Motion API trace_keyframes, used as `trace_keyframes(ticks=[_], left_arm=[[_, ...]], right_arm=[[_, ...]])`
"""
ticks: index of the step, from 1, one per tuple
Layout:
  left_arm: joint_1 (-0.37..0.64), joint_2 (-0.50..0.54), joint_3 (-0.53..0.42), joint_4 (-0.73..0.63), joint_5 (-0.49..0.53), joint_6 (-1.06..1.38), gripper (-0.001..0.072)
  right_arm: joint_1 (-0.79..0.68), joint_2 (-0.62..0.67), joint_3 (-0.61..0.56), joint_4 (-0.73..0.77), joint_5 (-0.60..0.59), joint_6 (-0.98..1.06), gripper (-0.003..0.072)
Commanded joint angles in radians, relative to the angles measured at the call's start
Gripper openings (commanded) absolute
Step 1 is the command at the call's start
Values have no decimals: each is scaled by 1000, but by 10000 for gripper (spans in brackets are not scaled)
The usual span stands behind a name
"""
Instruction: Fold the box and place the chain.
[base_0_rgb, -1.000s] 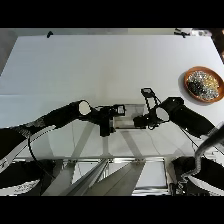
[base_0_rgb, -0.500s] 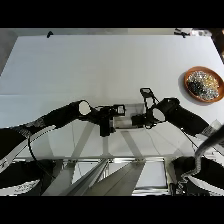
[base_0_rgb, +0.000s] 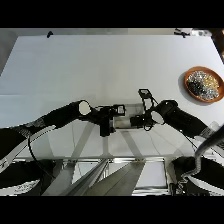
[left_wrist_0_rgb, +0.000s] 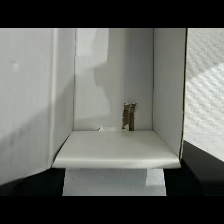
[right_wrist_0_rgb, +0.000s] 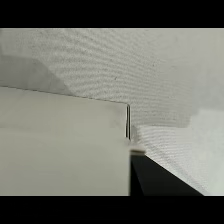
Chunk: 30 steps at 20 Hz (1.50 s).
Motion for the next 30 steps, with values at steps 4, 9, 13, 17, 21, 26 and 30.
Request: trace_keyframes(ticks=[4,9,13,17,21,26,30], left_arm=[[-1,0,0,0,0,0,316],[-1,0,0,0,0,0,316],[0,0,0,0,0,0,316],[0,0,0,0,0,0,316],[-1,0,0,0,0,0,316],[0,0,0,0,0,0,316],[-1,0,0,0,0,0,316]], right_arm=[[10,-20,-11,-16,-8,5,218],[35,-80,-11,-16,9,23,94],[35,-77,-10,-26,6,18,8],[35,-76,-10,-31,11,-14,50],[34,-34,-10,-35,11,-42,373],[14,-18,-10,-36,11,-39,183],[14,-18,-10,-37,10,-39,8]])
